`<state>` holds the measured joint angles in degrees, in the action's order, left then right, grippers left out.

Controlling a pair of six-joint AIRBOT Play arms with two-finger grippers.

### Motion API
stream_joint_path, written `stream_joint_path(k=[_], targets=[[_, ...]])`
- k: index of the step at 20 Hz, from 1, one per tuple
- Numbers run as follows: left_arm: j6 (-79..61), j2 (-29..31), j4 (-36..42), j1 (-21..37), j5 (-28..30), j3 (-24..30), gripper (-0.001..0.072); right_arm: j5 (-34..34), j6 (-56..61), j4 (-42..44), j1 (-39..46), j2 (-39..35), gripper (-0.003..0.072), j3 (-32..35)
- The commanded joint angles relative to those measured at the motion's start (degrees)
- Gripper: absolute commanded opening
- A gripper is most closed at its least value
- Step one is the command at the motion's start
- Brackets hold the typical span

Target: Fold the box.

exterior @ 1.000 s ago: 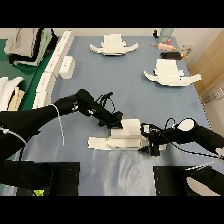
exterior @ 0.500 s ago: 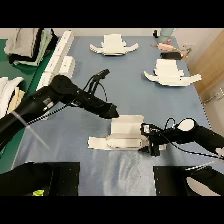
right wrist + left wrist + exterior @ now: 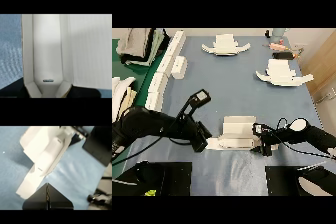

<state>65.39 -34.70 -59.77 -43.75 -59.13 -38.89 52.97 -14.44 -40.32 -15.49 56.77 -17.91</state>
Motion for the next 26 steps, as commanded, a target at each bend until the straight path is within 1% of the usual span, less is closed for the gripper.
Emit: stream_joint_path(k=[1, 2, 3, 5, 6, 8, 11, 13, 15, 17, 20, 24, 26], targets=[[-12.5, 3.3, -3.3, -1.3, 0.3, 4.3, 0.0329, 0.0, 0.0, 0.0, 0.0, 0.0, 0.0545, 0.0], [-18.5, 3.4, -1.2, 0.5, 1.4, 5.8, 0.0624, 0.0, 0.0, 0.0, 0.0, 0.0, 0.0545, 0.0], [-25.7, 3.4, 1.9, 2.8, 2.9, 7.6, 0.0663, 0.0, 0.0, 0.0, 0.0, 0.0, 0.0545, 0.0], [-41.2, 2.8, 10.5, 7.8, 6.7, 11.5, 0.0664, 0.0, 0.0, 0.0, 0.0, 0.0, 0.0545, 0.0], [-46.7, 2.0, 14.7, 10.1, 8.0, 13.3, 0.0664, 0.0, 0.0, 0.0, 0.0, 0.0, 0.0545, 0.0], [-55.3, -1.3, 19.4, 13.0, 8.0, 16.1, 0.0664, 0.0, 0.0, 0.0, 0.0, 0.0, 0.0545, 0.0], [-67.0, -8.2, 23.3, 12.7, 9.1, 17.4, 0.0665, 0.0, 0.0, 0.0, 0.0, 0.0, 0.0545, 0.0], [-72.2, -12.6, 28.2, 11.9, 13.2, 17.4, 0.0664, 0.0, 0.0, 0.0, 0.0, 0.0, 0.0545, 0.0], [-73.6, -16.0, 29.4, 11.0, 15.7, 17.4, 0.0665, 0.0, 0.0, 0.0, 0.0, 0.0, 0.0545, 0.0], [-73.8, -18.1, 29.4, 10.2, 15.7, 17.4, 0.0664, 0.0, 0.0, 0.0, 0.0, 0.0, 0.0546, 0.0], [-73.8, -20.1, 29.6, 8.2, 17.9, 17.4, 0.0663, 0.0, 0.0, 0.0, 0.0, 0.0, 0.0545, 0.0], [-73.8, -22.5, 33.7, 5.8, 22.4, 17.4, 0.0663, 0.0, 0.0, 0.0, 0.0, 0.0, 0.0545, 0.0], [-73.8, -22.9, 34.3, 5.5, 23.1, 17.4, 0.0662, 0.0, 0.0, 0.0, 0.0, 0.0, 0.0545, 0.0]])
